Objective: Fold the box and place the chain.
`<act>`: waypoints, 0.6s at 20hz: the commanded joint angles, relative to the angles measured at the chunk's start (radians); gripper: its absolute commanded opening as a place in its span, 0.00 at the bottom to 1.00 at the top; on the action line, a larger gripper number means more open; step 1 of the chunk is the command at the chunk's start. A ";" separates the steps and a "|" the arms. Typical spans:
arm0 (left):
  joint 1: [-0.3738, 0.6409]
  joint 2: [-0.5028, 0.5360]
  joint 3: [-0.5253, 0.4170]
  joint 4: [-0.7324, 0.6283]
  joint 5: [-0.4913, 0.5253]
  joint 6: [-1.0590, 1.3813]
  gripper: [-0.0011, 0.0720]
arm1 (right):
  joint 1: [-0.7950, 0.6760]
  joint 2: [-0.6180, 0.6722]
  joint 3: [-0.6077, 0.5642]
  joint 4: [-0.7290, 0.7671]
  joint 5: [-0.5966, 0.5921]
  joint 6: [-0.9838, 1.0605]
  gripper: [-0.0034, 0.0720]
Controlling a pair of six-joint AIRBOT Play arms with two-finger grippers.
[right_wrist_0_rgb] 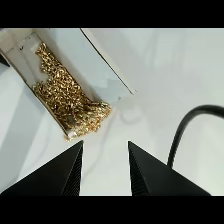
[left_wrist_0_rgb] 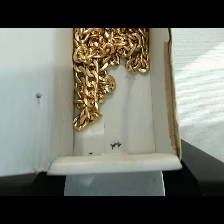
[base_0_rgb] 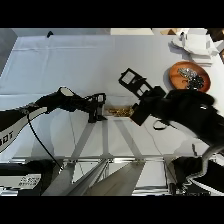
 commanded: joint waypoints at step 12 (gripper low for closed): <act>0.000 -0.001 0.000 0.000 0.000 0.000 0.32 | -0.246 0.104 -0.283 0.227 -0.156 -0.312 0.43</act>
